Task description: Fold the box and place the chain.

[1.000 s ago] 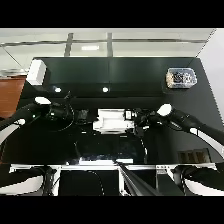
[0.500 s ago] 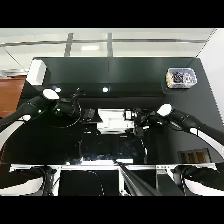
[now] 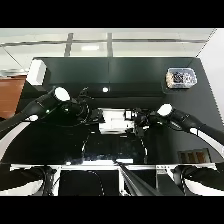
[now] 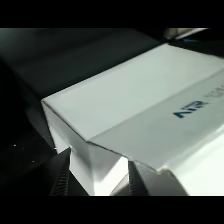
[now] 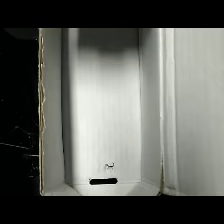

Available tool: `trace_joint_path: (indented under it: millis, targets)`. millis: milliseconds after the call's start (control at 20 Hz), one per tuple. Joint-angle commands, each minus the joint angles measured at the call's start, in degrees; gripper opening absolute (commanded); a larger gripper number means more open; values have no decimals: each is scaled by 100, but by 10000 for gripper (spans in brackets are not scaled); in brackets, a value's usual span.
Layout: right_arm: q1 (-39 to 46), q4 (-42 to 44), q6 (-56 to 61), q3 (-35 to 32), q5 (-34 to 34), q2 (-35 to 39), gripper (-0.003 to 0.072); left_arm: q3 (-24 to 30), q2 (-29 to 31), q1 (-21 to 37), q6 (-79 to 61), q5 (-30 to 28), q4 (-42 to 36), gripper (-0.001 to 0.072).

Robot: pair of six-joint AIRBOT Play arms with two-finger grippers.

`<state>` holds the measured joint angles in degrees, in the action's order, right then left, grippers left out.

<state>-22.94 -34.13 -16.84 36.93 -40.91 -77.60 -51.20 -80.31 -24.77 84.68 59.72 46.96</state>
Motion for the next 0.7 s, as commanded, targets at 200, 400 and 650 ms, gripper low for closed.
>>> trace_joint_path:
  millis: [200, 400, 650]
  targets:
    - [-4, 2, -2, 2, 7, 0, 291, -22, -4, -579, 1523, -267, 1504, 409]
    - [-4, 2, -2, 2, 7, 2, 291, -81, -17, -903, 2299, -262, 2323, 409]
    - [-4, 2, -2, 2, 4, 2, 291, -608, -129, -1436, 3362, -9, 3187, 409]
